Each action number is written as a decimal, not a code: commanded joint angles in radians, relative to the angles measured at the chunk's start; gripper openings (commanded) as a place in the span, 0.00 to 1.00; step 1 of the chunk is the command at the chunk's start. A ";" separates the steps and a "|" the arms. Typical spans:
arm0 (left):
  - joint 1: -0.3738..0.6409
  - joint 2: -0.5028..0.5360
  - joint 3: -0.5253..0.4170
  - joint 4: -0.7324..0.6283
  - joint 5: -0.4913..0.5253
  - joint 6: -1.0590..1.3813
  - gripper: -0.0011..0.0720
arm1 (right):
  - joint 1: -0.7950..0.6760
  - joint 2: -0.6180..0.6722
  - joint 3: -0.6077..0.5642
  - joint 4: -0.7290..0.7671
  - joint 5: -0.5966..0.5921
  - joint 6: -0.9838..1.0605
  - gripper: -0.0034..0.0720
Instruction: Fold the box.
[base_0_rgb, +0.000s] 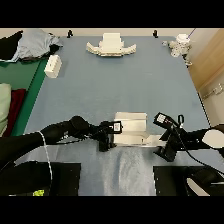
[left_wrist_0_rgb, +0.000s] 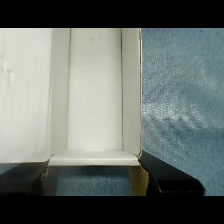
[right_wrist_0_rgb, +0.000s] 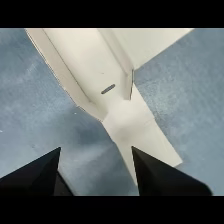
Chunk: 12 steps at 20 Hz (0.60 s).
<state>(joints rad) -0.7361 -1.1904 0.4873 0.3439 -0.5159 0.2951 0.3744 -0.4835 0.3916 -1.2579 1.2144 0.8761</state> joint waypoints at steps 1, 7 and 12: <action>0.001 0.001 0.001 0.000 0.001 0.000 0.67 | 0.048 -0.027 -0.068 -0.093 -0.207 -0.158 0.98; 0.001 0.001 0.001 0.000 0.000 0.000 0.67 | 0.161 -0.128 -0.094 -0.070 -0.455 -0.275 0.80; 0.001 0.001 0.001 0.000 0.000 0.000 0.67 | 0.240 -0.153 -0.092 -0.069 -0.472 -0.275 0.30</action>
<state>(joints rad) -0.7361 -1.1904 0.4873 0.3447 -0.5156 0.2947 0.5743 -0.6216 0.3012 -1.3281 0.7780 0.6155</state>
